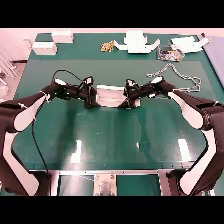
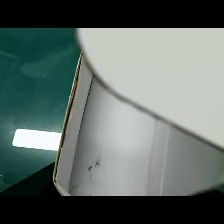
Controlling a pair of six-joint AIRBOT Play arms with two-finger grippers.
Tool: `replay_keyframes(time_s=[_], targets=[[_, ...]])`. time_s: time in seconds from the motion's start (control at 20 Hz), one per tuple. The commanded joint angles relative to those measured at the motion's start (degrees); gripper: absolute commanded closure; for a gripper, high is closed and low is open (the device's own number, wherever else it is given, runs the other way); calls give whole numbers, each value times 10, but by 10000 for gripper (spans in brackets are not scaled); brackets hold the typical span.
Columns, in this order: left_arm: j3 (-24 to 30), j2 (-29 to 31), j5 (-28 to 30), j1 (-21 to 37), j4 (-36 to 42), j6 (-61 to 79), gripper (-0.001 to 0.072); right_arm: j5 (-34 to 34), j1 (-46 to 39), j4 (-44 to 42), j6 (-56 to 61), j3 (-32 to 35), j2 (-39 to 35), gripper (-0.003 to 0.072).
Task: Fold the box and place the chain.
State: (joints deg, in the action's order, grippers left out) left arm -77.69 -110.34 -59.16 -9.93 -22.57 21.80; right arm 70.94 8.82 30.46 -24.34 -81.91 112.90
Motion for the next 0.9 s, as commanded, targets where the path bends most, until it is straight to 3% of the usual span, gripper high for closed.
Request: replay_keyframes(time_s=[0.0,0.15,0.25,0.85], targets=[[0,0,-4,0,8,23,-11,3,1,1,-1,0,0,120],[0,0,-6,0,9,27,-11,3,1,1,-1,0,0,120],[0,-2,-15,0,12,27,83,3,1,1,-1,0,0,120],[0,-13,-30,0,50,42,85,3,1,1,-1,0,0,120]])
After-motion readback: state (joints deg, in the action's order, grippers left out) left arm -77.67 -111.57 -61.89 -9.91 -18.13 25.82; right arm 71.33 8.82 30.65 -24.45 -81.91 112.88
